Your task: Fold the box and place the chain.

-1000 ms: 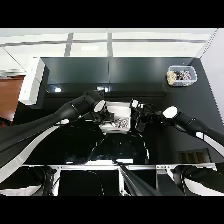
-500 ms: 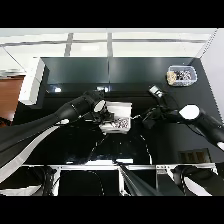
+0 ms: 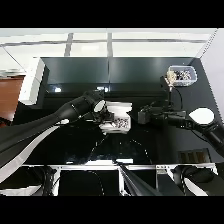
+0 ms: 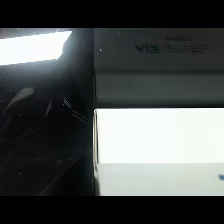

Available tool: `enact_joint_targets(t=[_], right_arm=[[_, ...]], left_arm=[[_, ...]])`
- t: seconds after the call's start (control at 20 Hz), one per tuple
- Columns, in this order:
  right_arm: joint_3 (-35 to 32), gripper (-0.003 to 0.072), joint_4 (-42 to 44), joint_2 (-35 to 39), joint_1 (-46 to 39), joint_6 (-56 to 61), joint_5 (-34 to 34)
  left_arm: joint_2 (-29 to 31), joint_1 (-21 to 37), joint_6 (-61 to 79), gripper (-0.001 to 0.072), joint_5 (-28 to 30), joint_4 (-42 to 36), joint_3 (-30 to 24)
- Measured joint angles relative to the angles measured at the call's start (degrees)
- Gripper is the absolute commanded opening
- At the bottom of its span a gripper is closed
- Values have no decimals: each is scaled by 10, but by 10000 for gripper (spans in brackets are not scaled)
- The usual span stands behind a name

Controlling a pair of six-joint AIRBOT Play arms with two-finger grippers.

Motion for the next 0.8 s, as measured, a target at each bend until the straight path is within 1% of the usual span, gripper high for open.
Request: enact_joint_targets(t=[0.25, 0.5, 0.55, 0.6, 0.65, 0.8], right_arm=[[0, 325, -49, 2, -44, 14, -17], [0, 325, -71, 2, -67, 27, 2], [0, 325, -73, 2, -69, 28, 9], [0, 325, -75, 2, -70, 30, 14], [0, 325, -77, 2, -71, 30, 21], [0, 325, -79, 2, -72, 31, 29]], left_arm=[[-5, 0, 0, 27, 8, -1, 0], [-12, -1, -17, 35, 4, -13, 4], [-14, -2, -24, 138, 3, -14, 6], [-15, -3, -30, 298, 10, -20, 9], [-15, -4, -34, 434, 9, -26, 14], [-8, -6, -40, 438, 0, -26, 30]])
